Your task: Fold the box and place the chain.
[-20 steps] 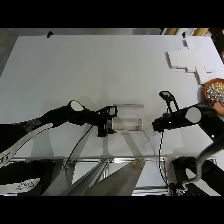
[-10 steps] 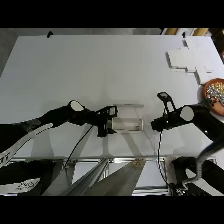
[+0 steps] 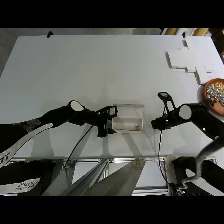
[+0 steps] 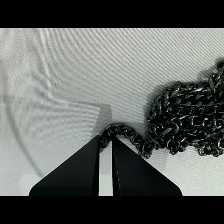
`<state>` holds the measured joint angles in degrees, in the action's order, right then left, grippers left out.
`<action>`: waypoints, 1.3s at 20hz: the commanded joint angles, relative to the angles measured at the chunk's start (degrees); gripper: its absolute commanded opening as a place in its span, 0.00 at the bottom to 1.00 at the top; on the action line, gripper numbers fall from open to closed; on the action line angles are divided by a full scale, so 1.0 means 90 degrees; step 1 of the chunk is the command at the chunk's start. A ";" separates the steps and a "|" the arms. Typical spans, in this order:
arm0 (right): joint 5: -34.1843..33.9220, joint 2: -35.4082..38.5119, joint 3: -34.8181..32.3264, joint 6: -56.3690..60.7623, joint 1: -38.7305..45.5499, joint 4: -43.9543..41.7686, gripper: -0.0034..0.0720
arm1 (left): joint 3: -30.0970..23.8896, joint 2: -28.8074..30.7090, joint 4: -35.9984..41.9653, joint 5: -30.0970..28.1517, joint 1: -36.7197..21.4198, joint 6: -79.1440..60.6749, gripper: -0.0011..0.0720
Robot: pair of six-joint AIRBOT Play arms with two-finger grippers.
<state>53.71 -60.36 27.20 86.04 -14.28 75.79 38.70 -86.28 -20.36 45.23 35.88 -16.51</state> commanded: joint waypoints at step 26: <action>-0.2205 0.1800 0.0012 -0.2380 -0.2465 -0.3830 0.07 | 0.0002 0.0005 0.0000 0.0000 -0.0007 0.0000 0.30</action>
<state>37.41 -39.94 27.27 64.69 -34.57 40.77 38.70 -86.28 -20.34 45.25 35.86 -16.51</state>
